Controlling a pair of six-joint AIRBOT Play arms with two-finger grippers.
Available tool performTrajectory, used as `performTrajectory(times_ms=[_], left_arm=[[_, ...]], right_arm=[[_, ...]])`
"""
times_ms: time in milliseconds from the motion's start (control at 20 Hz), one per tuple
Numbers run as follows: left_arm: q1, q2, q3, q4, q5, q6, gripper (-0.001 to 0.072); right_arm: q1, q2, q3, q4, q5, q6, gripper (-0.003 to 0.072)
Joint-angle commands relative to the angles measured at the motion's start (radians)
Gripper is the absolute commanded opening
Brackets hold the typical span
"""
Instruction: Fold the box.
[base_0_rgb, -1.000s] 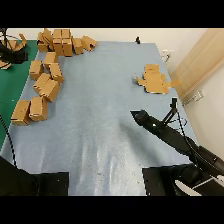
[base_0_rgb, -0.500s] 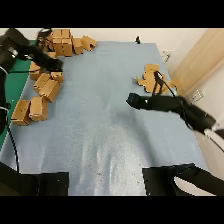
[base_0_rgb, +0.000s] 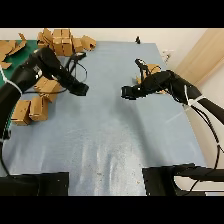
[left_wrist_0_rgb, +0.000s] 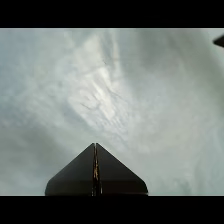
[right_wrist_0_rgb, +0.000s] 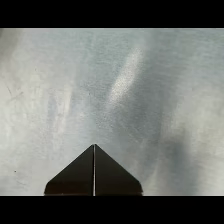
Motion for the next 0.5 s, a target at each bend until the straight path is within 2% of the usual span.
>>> performTrajectory(times_ms=[0,200,450], left_arm=[[-0.084,0.092,-0.158,0.004,0.078,-0.074,0.0007],[-0.148,0.117,-0.19,0.003,0.113,-0.088,0.001],[-0.163,0.117,-0.19,-0.011,0.055,-0.087,0.001]], right_arm=[[-0.001,-0.044,0.032,-0.013,-0.034,-0.034,0.0003],[-0.001,-0.043,0.032,-0.003,-0.045,-0.032,0.0003],[-0.001,-0.043,0.032,-0.003,-0.047,-0.032,0.0003]])
